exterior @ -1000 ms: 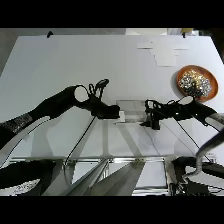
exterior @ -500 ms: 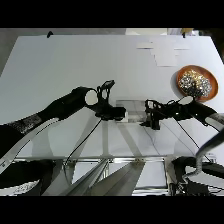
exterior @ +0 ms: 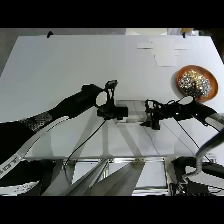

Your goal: Fold the box and place the chain.

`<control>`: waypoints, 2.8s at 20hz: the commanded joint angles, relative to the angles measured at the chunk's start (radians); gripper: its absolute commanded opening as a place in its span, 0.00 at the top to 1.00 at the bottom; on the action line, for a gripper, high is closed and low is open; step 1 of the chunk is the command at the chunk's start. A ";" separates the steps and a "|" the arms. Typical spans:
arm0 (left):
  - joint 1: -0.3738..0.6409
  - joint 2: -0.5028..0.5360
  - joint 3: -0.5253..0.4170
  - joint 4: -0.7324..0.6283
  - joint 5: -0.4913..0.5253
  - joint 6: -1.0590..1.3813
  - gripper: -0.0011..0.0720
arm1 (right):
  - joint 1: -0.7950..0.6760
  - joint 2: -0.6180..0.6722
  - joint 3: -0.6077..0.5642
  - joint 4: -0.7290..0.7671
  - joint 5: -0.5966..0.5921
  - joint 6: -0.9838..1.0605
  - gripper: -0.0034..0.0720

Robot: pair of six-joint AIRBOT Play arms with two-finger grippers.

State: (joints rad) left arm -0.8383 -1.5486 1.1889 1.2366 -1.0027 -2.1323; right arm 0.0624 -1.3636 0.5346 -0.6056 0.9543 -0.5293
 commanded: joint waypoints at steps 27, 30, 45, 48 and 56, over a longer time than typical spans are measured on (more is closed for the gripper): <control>-0.097 -0.235 0.224 0.216 -0.222 -0.303 0.99 | 0.001 0.001 0.000 0.000 0.000 0.000 0.40; -0.095 -0.235 0.224 0.216 -0.231 -0.303 0.99 | 0.001 0.001 0.000 0.000 0.000 0.000 0.40; -0.070 -0.272 0.307 0.158 -0.351 -0.273 0.80 | 0.001 0.001 0.000 0.000 0.000 0.000 0.40; -0.080 -0.283 0.307 0.155 -0.351 -0.273 0.88 | 0.001 0.000 0.000 0.000 0.000 0.000 0.40; -0.080 -0.282 0.307 0.155 -0.349 -0.274 0.97 | 0.001 0.000 0.000 0.000 0.000 0.000 0.40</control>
State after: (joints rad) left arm -0.9180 -1.8297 1.4963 1.3960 -1.3525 -2.4062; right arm 0.0624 -1.3636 0.5346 -0.6056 0.9539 -0.5293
